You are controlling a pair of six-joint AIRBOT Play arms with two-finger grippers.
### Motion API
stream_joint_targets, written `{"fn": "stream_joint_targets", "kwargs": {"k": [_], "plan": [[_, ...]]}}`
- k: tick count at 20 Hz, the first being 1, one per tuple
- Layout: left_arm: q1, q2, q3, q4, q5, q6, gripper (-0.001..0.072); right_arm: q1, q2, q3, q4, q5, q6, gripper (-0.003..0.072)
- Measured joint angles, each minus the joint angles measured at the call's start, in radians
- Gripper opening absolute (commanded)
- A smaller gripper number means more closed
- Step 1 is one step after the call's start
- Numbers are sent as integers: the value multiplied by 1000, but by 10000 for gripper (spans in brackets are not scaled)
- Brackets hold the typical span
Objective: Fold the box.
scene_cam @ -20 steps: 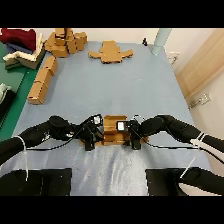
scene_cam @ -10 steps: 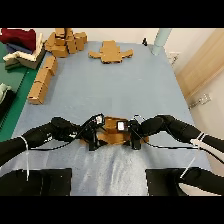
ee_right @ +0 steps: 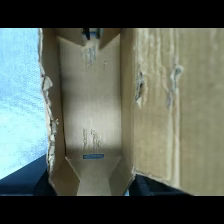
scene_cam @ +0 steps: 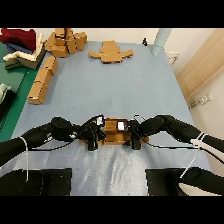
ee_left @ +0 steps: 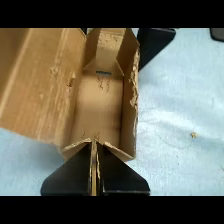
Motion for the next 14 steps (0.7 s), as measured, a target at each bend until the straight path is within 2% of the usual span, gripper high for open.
{"fn": "stream_joint_targets", "kwargs": {"k": [2, 3, 6, 9, 11, 14], "plan": [[1, 31, 0, 63, 17, -59, 42, 0, 0, 0, 0, 0, 0, 528], [2, 56, 0, 106, 24, -99, 14, 0, 0, 0, 0, 0, 0, 529], [16, 172, 0, 278, 40, -301, 14, 0, 0, 0, 1, 0, 0, 528], [58, 311, 0, 459, 46, -693, 13, 0, 0, 0, 1, 0, 0, 528], [96, 379, 0, 551, 3, -1020, 10, 0, 0, 0, 1, 0, 0, 528], [130, 414, -2, 781, -75, -1501, 9, 0, 0, 0, 1, 0, 0, 528]]}}
